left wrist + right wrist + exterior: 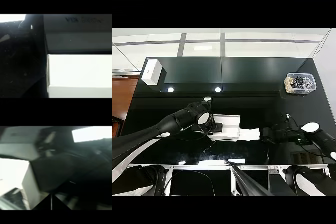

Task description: Fold the box and place the chain.

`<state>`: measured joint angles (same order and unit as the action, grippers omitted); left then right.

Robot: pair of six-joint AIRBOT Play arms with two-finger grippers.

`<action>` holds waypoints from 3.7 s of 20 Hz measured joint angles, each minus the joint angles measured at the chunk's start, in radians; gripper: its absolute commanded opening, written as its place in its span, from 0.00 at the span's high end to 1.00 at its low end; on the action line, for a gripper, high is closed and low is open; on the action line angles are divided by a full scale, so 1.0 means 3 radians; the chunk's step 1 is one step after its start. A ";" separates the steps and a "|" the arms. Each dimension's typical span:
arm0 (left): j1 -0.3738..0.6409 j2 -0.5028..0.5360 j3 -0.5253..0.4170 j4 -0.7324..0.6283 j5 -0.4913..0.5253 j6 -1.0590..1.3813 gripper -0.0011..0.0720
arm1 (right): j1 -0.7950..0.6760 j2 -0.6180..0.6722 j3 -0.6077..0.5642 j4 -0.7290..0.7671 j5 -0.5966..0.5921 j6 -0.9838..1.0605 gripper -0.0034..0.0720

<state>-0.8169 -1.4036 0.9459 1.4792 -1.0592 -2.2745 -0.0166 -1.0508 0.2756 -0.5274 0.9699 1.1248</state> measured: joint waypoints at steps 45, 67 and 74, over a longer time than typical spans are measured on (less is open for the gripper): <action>0.0000 0.0000 0.0000 0.0000 -0.0003 0.0000 0.95 | 0.1816 -0.0337 0.1198 -0.0702 -0.0589 0.1090 0.30; 0.0000 0.0000 0.0000 0.0001 -0.0001 0.0000 0.95 | 0.2672 -0.1076 0.2336 -0.2750 0.0354 0.3240 0.30; 0.0000 0.0000 0.0000 0.0001 -0.0004 -0.0001 0.95 | 0.2724 -0.1259 0.2462 -0.2856 0.0535 0.3580 0.32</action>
<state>-0.8169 -1.4036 0.9459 1.4796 -1.0603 -2.2749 0.8005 -1.4284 1.0142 -1.3842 1.1305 2.1986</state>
